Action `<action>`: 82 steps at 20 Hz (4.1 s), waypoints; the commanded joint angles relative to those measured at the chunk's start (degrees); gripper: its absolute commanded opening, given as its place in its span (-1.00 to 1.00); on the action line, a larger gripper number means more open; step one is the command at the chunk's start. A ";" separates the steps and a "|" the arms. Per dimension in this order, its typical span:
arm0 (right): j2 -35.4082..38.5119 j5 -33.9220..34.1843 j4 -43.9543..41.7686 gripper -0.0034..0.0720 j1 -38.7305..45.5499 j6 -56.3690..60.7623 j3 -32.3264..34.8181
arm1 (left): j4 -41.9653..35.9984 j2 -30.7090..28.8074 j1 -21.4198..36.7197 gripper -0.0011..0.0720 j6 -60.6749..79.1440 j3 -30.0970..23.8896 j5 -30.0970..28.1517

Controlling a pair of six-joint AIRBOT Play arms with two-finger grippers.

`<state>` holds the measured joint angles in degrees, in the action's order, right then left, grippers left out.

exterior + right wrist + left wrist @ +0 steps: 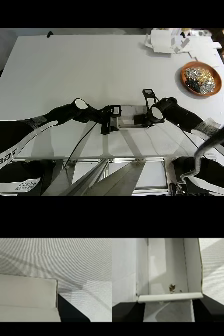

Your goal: Fold the box and place the chain.

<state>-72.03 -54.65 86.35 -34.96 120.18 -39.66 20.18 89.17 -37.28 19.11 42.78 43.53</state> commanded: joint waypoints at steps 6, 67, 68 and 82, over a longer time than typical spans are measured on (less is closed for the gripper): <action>6.71 -1.33 0.48 -0.04 -0.02 -0.72 0.02 | -0.02 -0.02 0.04 -0.58 -0.04 0.02 -0.02; -23.80 -14.88 -0.48 -0.86 59.30 -45.68 -48.15 | -0.02 -0.02 0.04 -0.58 -0.04 0.02 0.46; -21.29 -14.88 0.50 -0.86 59.32 -45.68 -48.15 | -0.02 -0.02 0.04 -0.58 -0.04 0.02 0.46; 13.16 -21.46 -14.64 -0.86 57.02 -45.90 -48.15 | -0.02 -0.02 0.04 -0.58 -0.04 0.02 0.46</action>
<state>-65.36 -74.02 76.79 23.59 74.28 -87.74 20.14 89.19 -37.28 19.07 42.78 44.01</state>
